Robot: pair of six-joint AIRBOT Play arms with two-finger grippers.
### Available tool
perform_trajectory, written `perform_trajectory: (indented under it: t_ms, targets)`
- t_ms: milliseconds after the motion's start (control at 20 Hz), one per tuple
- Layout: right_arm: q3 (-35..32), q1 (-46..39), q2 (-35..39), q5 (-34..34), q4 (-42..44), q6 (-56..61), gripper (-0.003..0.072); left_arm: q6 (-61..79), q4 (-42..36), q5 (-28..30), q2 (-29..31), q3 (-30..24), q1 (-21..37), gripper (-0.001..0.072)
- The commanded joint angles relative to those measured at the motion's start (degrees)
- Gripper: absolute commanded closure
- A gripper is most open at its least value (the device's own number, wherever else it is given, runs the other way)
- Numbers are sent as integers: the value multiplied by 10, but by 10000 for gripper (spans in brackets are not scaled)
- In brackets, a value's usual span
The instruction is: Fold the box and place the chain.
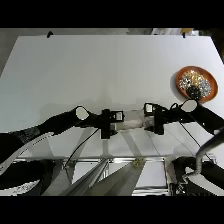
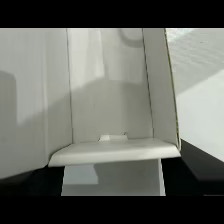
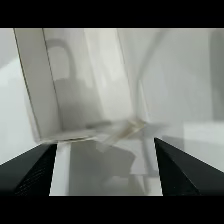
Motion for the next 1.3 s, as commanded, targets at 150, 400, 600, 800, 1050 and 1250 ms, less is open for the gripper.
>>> perform_trajectory:
  t_ms: [150,400,600,800,1050,1250]
  targets:
    - [0,-64,114,74,-56,77,50,-1,-1,4,0,0,0,497]
    - [0,-61,202,84,80,45,645,-1,-1,4,0,0,0,497]
    - [0,48,191,10,166,33,671,-1,-1,3,0,0,0,498]
    - [0,157,149,-266,174,86,671,-1,-1,2,0,0,0,498]
    - [0,165,39,-363,169,141,672,-1,-1,2,0,0,0,498]
    - [0,165,15,-297,154,141,672,-1,-1,2,0,0,0,498]
